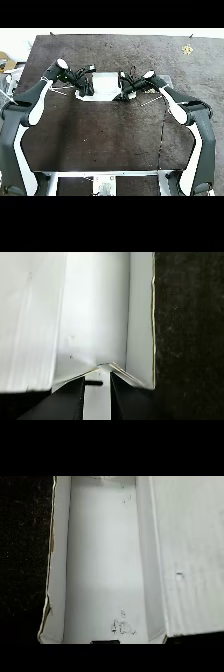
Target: Fold the box and place the chain.
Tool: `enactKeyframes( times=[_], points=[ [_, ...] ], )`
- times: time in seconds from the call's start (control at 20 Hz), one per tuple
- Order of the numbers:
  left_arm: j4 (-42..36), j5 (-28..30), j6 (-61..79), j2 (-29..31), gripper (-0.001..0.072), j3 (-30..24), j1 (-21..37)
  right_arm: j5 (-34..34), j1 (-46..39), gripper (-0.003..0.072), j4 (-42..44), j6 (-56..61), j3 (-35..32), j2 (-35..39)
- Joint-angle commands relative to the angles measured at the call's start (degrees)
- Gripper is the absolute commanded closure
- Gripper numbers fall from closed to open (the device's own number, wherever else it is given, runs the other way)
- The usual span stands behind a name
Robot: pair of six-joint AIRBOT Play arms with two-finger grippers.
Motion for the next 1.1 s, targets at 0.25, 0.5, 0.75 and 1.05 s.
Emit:
enactKeyframes(
  times=[0.25,0.5,0.75,1.05],
  points=[
    [-0.20,2.64,-0.04,-0.02,0.0535,0.02,-1.86,0.00,0.02,0.0250,0.02,0.02,0.04,0.00],
    [0.42,2.58,-0.50,-0.02,0.0505,0.00,-1.86,0.00,0.02,0.0249,0.02,0.04,0.04,0.00],
    [1.46,3.17,-2.10,-0.02,0.0139,0.02,-1.86,0.00,0.02,0.0249,0.02,0.02,0.04,0.00],
    [1.11,3.65,-3.65,-0.02,-0.0003,0.02,-1.86,0.00,0.04,0.0250,0.02,0.02,0.04,0.00]
  ],
)
